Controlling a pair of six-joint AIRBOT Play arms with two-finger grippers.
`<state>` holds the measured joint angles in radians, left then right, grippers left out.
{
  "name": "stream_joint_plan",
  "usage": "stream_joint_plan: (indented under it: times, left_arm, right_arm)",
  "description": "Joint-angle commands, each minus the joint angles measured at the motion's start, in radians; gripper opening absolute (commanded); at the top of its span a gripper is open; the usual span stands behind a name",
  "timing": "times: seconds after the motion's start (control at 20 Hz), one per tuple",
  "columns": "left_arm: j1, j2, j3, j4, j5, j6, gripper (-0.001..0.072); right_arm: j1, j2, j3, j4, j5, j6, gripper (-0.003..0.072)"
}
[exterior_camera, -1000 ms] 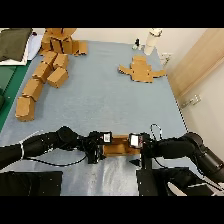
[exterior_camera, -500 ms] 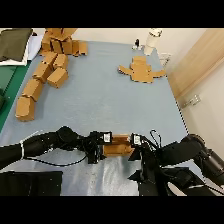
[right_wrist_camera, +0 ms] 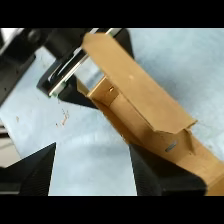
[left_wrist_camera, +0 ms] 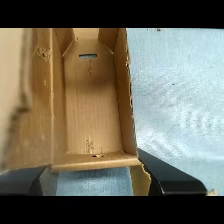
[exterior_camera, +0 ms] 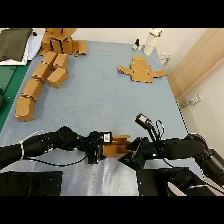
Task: Fold the box.
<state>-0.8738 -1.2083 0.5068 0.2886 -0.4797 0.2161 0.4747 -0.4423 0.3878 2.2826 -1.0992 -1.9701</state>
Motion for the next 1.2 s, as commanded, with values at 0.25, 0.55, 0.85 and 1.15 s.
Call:
stream_joint_plan:
  times: [0.25,0.55,0.85,1.15]
  left_arm:
    - [0.001,-0.001,0.001,-0.004,-0.001,-0.008,0.0591]
    - [0.003,0.004,0.001,0.015,-0.001,-0.036,0.0591]
    - [0.003,0.060,0.001,0.333,-0.011,-0.380,0.0591]
    - [0.084,0.061,0.001,0.409,-0.077,-0.413,0.0591]
  right_arm:
    - [0.001,0.001,0.001,0.003,0.064,0.291,0.0720]
    - [0.001,0.001,0.001,0.003,0.071,0.291,0.0720]
    - [0.001,0.001,0.000,0.003,0.071,0.290,0.0720]
    - [0.001,0.001,0.000,0.002,0.071,0.290,0.0720]
